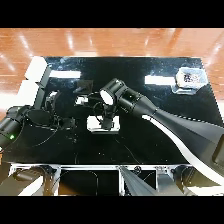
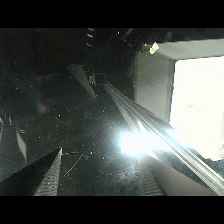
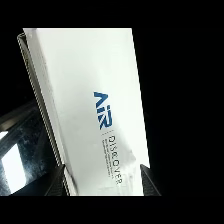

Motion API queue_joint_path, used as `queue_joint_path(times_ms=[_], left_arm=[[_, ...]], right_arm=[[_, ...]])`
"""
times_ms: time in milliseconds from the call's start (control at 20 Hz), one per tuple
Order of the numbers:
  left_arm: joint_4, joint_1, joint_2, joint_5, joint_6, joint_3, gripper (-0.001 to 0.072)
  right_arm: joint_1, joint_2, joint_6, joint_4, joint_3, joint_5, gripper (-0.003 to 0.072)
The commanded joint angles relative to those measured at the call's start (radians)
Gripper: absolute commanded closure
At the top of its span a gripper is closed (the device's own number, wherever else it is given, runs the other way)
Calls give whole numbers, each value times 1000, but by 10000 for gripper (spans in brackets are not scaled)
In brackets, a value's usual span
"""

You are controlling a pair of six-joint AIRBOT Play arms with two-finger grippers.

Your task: Fold the box and place the chain.

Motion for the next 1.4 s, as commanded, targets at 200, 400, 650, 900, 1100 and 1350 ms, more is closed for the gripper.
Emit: queue_joint_path(times_ms=[200,400,650,900,1100,1350], left_arm=[[0,0,0,0,0,0,145],[0,0,0,0,0,-3,145],[0,0,0,0,0,-4,145],[0,0,0,0,0,-4,145],[0,0,0,0,0,-4,145],[0,0,0,0,0,-4,145]], right_arm=[[0,1,-4,-44,0,-12,139],[0,1,-3,-47,0,-15,138],[0,1,-3,-45,0,-16,139],[0,1,-3,-47,0,-18,139],[0,1,-3,-47,0,-18,139],[0,3,-4,-47,0,-11,139]])
